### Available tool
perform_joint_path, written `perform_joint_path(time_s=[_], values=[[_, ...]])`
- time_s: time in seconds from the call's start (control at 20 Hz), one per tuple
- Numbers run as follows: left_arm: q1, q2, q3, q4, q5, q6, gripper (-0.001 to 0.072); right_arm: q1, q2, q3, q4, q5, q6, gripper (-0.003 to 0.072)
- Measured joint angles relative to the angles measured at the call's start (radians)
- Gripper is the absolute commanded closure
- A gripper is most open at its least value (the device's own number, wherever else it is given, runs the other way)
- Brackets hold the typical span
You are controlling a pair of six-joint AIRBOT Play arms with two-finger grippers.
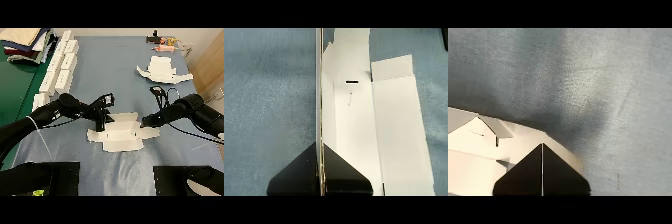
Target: Fold the box.
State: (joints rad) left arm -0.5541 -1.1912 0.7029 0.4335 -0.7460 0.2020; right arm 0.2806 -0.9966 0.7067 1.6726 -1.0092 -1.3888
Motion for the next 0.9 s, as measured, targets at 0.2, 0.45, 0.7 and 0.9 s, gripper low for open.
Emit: perform_joint_path(time_s=[0.2, 0.45, 0.7, 0.9], values=[[-0.001, 0.000, -0.010, 0.000, 0.004, 0.011, 0.0698, 0.000, 0.003, 0.000, -0.003, -0.001, 0.000, 0.0685], [-0.007, 0.000, -0.014, 0.003, -0.019, 0.015, 0.0698, 0.000, 0.004, 0.000, -0.006, -0.002, 0.000, 0.0685], [-0.038, 0.000, -0.028, 0.024, -0.035, -0.008, 0.0698, 0.000, 0.004, 0.000, -0.012, -0.002, 0.000, 0.0685], [-0.048, 0.048, -0.035, 0.030, 0.024, -0.026, 0.0700, 0.000, 0.005, 0.000, -0.016, -0.002, 0.000, 0.0685]])
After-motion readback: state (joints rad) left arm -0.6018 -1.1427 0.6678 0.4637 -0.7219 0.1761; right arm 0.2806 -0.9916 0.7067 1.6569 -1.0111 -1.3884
